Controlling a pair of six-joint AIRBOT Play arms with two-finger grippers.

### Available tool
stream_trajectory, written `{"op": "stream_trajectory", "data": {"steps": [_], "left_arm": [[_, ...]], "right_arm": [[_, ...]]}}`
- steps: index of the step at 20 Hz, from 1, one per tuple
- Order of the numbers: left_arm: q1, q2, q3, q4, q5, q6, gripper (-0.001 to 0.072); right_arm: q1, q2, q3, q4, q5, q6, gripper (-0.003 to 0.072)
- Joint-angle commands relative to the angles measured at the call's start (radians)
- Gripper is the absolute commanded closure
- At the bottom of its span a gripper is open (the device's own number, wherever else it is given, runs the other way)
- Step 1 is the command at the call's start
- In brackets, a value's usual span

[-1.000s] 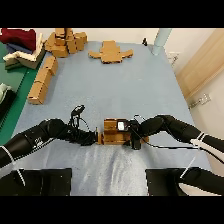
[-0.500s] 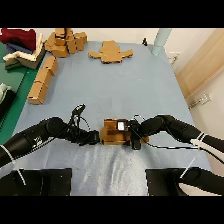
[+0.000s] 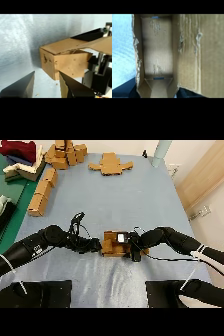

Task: Fold the box.

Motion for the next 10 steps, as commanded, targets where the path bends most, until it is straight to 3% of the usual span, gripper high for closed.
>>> {"op": "stream_trajectory", "data": {"steps": [1,10], "left_arm": [[0.002,-0.033,0.006,-0.145,0.001,0.128,0.0226],[0.002,-0.077,0.006,-0.166,0.089,0.145,0.0226]], "right_arm": [[0.0,0.001,0.0,0.0,0.0,0.0,0.0158],[0.0,0.001,0.0,0.0,0.0,0.0,0.0158]]}}
